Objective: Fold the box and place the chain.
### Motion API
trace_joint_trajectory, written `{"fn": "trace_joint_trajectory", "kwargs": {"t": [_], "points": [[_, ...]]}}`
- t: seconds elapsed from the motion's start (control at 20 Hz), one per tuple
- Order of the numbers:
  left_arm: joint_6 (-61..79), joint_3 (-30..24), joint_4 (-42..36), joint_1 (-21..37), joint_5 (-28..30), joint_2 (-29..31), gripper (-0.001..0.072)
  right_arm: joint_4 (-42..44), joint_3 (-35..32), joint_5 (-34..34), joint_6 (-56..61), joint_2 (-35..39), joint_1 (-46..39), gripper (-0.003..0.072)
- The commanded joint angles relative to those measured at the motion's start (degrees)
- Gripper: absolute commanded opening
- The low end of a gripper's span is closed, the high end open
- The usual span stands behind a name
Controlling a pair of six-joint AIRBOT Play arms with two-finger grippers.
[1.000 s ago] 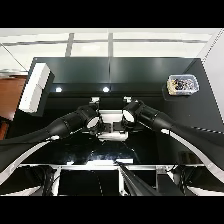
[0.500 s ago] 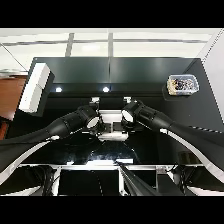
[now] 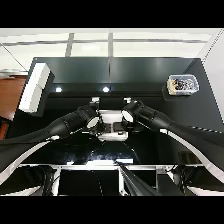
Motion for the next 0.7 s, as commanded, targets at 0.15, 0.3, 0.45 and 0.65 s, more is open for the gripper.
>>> {"fn": "trace_joint_trajectory", "kwargs": {"t": [0.15, 0.3, 0.45, 0.65], "points": [[-0.1, 0.1, 0.0, 0.0, 0.0, 0.0, 0.003, -0.4, 0.1, 0.0, -5.0, 3.0, -0.7, 0.0488], [0.0, 0.1, 0.0, 0.0, 0.0, 0.0, 0.003, -0.6, 0.1, 2.5, -11.0, 6.5, -2.3, 0.0487], [-0.1, 0.1, 0.0, 0.0, -0.2, 0.0, 0.003, -0.5, 0.1, 4.5, -17.0, 12.4, -5.0, 0.0488], [-0.1, 0.1, 0.0, 0.1, -0.8, 0.0, 0.003, -2.0, 0.0, 5.6, -24.1, 22.9, -9.9, 0.0488]]}}
